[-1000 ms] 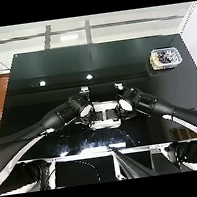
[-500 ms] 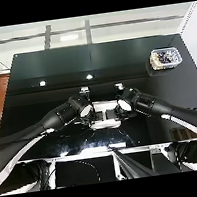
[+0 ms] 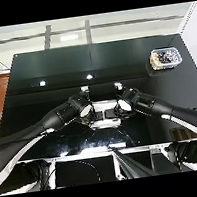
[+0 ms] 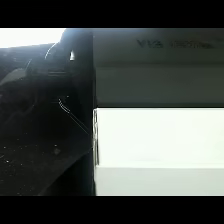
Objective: Fold the box and place the chain.
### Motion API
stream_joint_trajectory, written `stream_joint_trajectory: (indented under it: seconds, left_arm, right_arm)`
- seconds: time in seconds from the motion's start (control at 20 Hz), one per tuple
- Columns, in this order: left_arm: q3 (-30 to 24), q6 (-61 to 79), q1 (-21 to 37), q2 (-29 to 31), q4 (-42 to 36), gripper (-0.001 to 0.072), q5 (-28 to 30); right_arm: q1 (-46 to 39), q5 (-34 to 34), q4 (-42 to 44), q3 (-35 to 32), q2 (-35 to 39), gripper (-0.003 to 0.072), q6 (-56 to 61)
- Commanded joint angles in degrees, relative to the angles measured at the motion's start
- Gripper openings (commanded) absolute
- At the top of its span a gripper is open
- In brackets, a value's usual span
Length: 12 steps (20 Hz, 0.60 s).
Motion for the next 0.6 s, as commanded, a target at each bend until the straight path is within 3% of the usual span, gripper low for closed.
stream_joint_trajectory:
  seconds: [0.0,0.15,0.35,0.55]
  left_arm:
    - [0.0,-0.1,0.0,0.0,0.0,0.0027,-0.1]
    - [0.0,-0.1,0.0,0.0,-0.1,0.0027,-0.1]
    - [0.0,-0.1,0.0,0.0,-0.1,0.0027,-0.1]
    - [0.0,-0.1,0.0,0.0,-0.1,0.0027,-0.1]
  right_arm:
    - [-0.1,0.7,-0.3,0.0,1.3,0.0438,-0.2]
    - [-0.2,2.3,-0.4,0.0,7.4,0.0437,-5.7]
    - [-3.3,7.6,-5.1,0.0,22.3,0.0437,-13.4]
    - [-9.4,14.3,-34.7,-1.1,32.4,0.0436,-13.4]
